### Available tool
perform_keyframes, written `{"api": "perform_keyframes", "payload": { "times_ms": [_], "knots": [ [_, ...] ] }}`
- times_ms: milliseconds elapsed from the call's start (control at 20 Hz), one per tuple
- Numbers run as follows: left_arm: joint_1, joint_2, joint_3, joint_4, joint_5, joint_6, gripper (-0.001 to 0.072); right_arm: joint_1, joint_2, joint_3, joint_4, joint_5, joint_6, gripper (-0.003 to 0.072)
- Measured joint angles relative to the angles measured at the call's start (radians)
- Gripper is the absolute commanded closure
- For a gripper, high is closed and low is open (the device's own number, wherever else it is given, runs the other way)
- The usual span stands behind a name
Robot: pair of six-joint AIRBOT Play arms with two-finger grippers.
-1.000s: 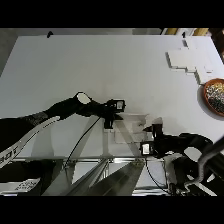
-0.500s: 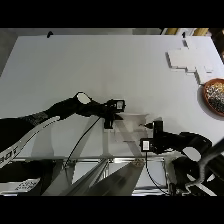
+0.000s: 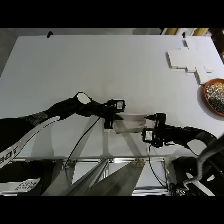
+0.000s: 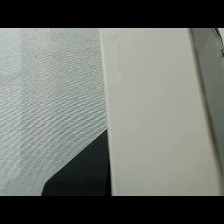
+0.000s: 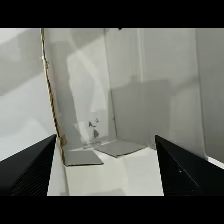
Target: Fold the box and place the chain.
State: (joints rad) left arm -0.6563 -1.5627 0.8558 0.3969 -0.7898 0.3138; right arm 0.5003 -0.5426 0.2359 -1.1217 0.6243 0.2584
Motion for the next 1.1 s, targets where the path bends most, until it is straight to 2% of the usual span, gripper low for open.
{"api": "perform_keyframes", "payload": {
  "times_ms": [400, 800, 1100],
  "knots": [
    [0.0, 0.0, 0.0, 0.0, 0.0, 0.0, 0.0699, -0.146, -0.052, 0.007, 0.114, 0.076, -0.098, 0.0003],
    [0.0, 0.0, 0.0, 0.0, 0.0, 0.0, 0.0699, -0.296, -0.187, 0.014, 0.36, 0.106, -0.386, -0.0003],
    [0.0, 0.0, 0.0, 0.0, 0.0, -0.001, 0.0699, -0.402, -0.295, 0.05, 0.461, 0.186, -0.609, -0.0003]
  ]
}}
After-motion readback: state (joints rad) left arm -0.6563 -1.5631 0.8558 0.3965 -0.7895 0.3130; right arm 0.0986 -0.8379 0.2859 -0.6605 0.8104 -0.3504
